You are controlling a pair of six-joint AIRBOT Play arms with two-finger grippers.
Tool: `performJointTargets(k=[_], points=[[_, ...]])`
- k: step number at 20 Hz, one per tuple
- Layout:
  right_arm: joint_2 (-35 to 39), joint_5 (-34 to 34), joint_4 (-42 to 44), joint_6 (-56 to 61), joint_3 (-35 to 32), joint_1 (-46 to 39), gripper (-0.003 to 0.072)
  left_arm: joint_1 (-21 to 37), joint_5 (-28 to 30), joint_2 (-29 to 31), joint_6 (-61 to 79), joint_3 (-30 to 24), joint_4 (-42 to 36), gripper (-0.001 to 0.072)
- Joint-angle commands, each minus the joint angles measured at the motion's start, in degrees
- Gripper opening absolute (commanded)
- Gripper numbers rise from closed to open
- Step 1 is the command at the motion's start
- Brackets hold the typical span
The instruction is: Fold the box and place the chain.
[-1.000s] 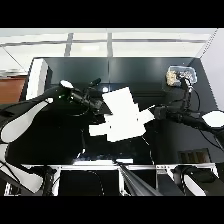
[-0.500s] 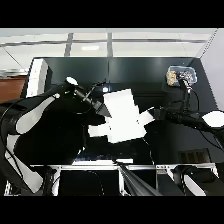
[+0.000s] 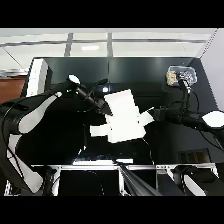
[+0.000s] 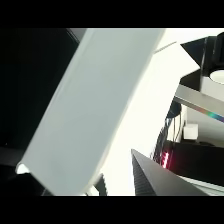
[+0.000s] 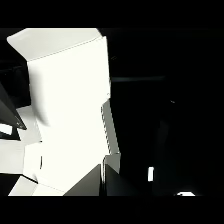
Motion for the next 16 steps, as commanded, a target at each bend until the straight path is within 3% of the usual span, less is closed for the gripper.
performJointTargets(k=[1, 6, 9, 12, 15, 16], points=[[0.02, 0.11, 0.02, 0.04, -0.15, 0.02, 0.0016, -0.37, -0.96, -0.02, 3.91, 0.33, -2.08, 0.0399], [0.02, 0.09, 0.00, -0.17, -0.15, 0.02, 0.0015, -0.17, 0.33, -0.02, 5.60, 0.33, -9.16, 0.0395], [0.02, 0.11, 0.00, -0.17, -0.15, 0.02, 0.0015, -0.37, -0.87, -0.02, 5.55, 0.33, -4.92, 0.0149], [0.02, 0.11, 0.00, -0.20, -0.15, 0.02, 0.0015, -0.09, -3.54, -0.02, 5.40, 0.35, -3.48, 0.0138], [0.02, 0.15, 0.02, -0.35, -0.15, 0.02, 0.0016, -0.07, -3.85, -0.02, 5.46, 0.35, -3.50, 0.0023], [0.02, 0.15, 0.02, -0.35, -0.15, 0.02, 0.0015, -0.15, -3.56, -0.02, 5.46, 0.35, -3.48, 0.0023]])
